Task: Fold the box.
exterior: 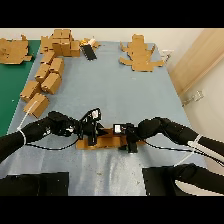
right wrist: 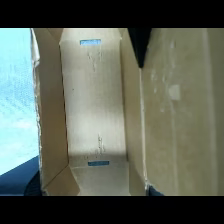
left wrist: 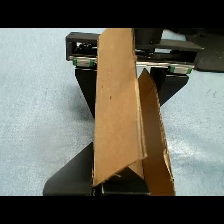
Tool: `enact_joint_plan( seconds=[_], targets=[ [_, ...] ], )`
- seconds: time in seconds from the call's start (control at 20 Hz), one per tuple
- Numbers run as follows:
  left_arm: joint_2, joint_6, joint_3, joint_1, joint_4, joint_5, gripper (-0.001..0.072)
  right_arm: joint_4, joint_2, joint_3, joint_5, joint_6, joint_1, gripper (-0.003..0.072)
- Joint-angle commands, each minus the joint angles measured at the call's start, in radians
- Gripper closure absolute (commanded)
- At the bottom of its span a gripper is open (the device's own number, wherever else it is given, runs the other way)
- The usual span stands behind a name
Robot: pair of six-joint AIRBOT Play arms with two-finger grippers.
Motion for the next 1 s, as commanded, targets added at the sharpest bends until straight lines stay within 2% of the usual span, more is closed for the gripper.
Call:
enact_joint_plan(
  seconds=[0.0,0.15,0.35,0.45,0.95],
  targets=[
    [0.001,0.0,0.001,0.0,0.0,0.001,0.0695,-0.011,-0.001,-0.001,0.002,0.0,-0.001,0.0063],
    [0.001,0.0,0.001,0.0,0.0,0.001,0.0695,-0.017,0.0,-0.001,0.002,0.001,-0.005,0.0155],
    [0.001,0.0,0.001,0.0,0.0,0.001,0.0695,-0.018,0.0,-0.001,0.002,0.001,-0.005,0.0156],
    [0.001,0.0,0.001,0.0,0.0,0.001,0.0696,-0.018,0.0,-0.001,0.001,0.001,-0.005,0.0184],
    [0.001,0.0,0.001,0.0,0.0,0.001,0.0696,-0.018,0.0,-0.001,0.0,0.001,-0.005,0.0188]
  ],
)
